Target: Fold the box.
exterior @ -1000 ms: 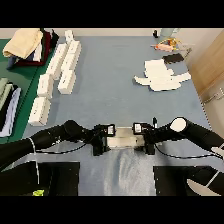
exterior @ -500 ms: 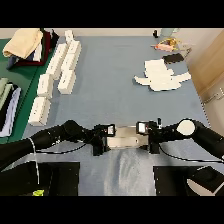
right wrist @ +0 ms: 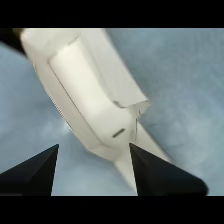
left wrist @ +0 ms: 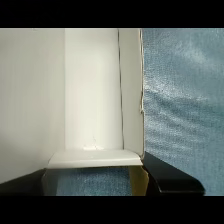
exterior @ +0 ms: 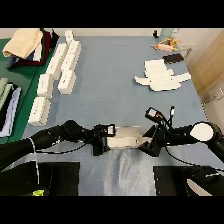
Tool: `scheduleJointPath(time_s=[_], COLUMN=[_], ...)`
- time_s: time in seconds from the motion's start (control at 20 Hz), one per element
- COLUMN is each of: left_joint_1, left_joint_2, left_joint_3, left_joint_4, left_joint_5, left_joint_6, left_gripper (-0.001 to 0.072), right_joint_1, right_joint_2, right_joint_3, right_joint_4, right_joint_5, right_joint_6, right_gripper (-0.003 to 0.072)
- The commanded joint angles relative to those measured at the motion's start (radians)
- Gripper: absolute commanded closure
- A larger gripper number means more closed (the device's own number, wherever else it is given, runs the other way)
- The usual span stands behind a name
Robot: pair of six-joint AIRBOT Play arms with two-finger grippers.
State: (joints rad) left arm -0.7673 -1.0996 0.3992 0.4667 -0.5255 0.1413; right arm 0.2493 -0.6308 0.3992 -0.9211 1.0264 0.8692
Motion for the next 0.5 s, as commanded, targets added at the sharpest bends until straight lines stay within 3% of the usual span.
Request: scheduleJointPath(time_s=[0.0,0.15,0.2,0.3,0.45], left_joint_1=[0.0,0.001,0.0,0.0,0.0], left_joint_2=[0.0,0.0,0.0,0.0,0.0], left_joint_3=[0.001,0.001,0.001,0.001,0.001], left_joint_4=[0.0,0.0,0.0,0.0,0.0], left_joint_5=[0.0,0.0,0.0,0.0,0.0], left_joint_6=[0.0,0.0,0.0,0.0,0.0], left_gripper=[0.0263,0.0262,0.0263,0.0263,0.0263], right_joint_1=[0.0,0.0,0.0,0.002,0.037], right_joint_2=[0.023,0.006,-0.006,-0.035,-0.072], right_joint_3=[0.002,0.002,0.002,0.002,0.002], right_joint_4=[0.111,0.143,0.146,0.202,0.351], right_joint_5=[0.011,-0.052,-0.073,-0.058,-0.077], right_joint_6=[0.48,0.493,0.496,0.583,0.479], right_gripper=[-0.0026,-0.0005,0.0132,0.061,0.062])
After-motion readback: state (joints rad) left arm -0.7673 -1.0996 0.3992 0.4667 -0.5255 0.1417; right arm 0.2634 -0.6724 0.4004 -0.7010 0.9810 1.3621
